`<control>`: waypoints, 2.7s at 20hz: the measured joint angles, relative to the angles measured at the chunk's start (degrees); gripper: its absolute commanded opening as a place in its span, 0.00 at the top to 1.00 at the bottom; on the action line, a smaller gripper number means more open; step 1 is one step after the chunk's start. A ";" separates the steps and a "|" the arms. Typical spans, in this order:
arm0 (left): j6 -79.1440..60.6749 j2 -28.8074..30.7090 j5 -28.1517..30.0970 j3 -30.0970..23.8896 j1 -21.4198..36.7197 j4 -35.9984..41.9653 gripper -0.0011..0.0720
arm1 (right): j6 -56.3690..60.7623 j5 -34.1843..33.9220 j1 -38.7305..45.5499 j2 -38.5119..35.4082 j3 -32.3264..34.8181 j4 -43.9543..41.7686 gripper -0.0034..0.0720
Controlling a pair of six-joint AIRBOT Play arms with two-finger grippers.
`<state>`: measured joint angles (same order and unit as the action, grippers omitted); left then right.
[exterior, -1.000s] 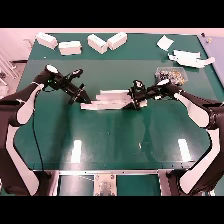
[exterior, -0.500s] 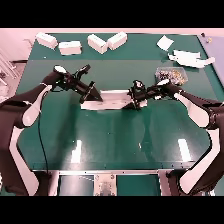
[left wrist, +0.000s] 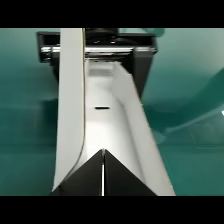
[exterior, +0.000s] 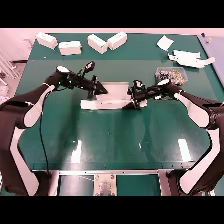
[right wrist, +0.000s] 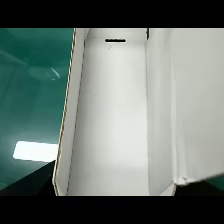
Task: Fold the box and place the chain.
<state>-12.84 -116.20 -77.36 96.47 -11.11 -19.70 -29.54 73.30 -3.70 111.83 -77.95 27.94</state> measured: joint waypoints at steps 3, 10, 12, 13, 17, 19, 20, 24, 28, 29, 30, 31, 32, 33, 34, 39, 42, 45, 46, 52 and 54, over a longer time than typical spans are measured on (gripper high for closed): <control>-0.72 1.79 4.55 0.02 -0.04 0.55 0.96 | -0.02 0.00 0.00 0.00 0.00 0.13 0.23; -0.92 3.80 10.93 0.00 -0.20 -1.90 0.96 | -0.04 0.02 0.00 0.00 0.00 0.04 0.23; -0.76 3.80 11.82 -0.11 -0.26 -2.89 0.95 | -0.04 0.02 0.00 0.00 0.00 0.11 0.23; -0.74 3.76 12.50 -0.42 -0.46 -3.76 0.95 | -0.04 0.02 0.00 0.00 0.00 0.24 0.23; -0.66 3.65 15.85 -2.43 -1.99 -7.08 0.95 | -0.09 0.11 0.00 0.00 0.00 0.28 0.23; -0.55 3.65 16.90 -3.15 -2.60 -8.20 0.95 | -0.09 0.13 0.00 0.00 0.00 0.28 0.23; -0.52 3.65 17.40 -3.45 -2.84 -8.70 0.95 | -0.07 0.13 0.00 0.00 0.00 0.28 0.23; -0.50 3.58 18.12 -3.96 -3.26 -10.05 0.95 | -0.07 0.17 0.00 0.00 0.00 0.17 0.23; -0.52 3.61 18.84 -4.13 -3.41 -10.82 0.95 | -0.04 0.13 0.00 0.00 0.00 0.09 0.23; -0.55 3.72 19.02 -4.13 -3.41 -10.99 0.95 | -0.07 0.13 0.00 0.00 0.00 0.07 0.23; -0.59 3.96 19.17 -4.11 -3.43 -11.26 0.93 | -0.07 0.09 0.00 0.00 0.00 0.04 0.23; -0.79 4.31 19.23 -3.93 -3.43 -11.52 0.74 | -0.07 0.04 0.00 0.00 0.00 0.02 0.23; -0.83 4.85 19.78 -3.69 -3.45 -11.80 0.63 | -0.07 0.00 0.00 0.00 0.00 0.04 0.23; -0.85 5.53 19.78 -3.48 -3.28 -11.85 0.63 | -0.11 0.00 0.00 0.00 0.00 0.09 0.23; -0.96 6.34 19.52 -3.30 -3.06 -12.41 0.63 | -0.11 -0.07 0.00 0.00 0.00 -0.04 0.23; 2.82 10.56 13.49 -2.89 -0.59 -21.16 0.02 | -0.09 -0.04 0.00 0.00 0.00 0.07 0.23; 7.48 11.43 8.44 -3.06 0.85 -25.38 0.02 | -0.09 -0.02 0.00 0.00 0.00 0.09 0.23; 10.21 11.41 4.74 -3.76 1.22 -27.52 0.02 | -0.09 -0.02 0.00 0.00 0.00 0.11 0.23; 10.84 11.32 4.07 -4.28 1.38 -28.00 0.02 | -0.09 0.00 0.00 0.00 0.00 0.11 0.23; 12.48 10.93 2.32 -8.50 1.46 -26.23 0.02 | -0.07 0.02 0.00 0.00 0.00 0.11 0.23; 12.61 10.88 2.23 -9.94 1.46 -24.52 0.02 | -0.07 0.02 0.00 0.00 0.00 0.13 0.23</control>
<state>-0.23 -105.32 -75.13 86.52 -9.65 -44.23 -29.61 73.32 -3.70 111.83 -77.95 28.08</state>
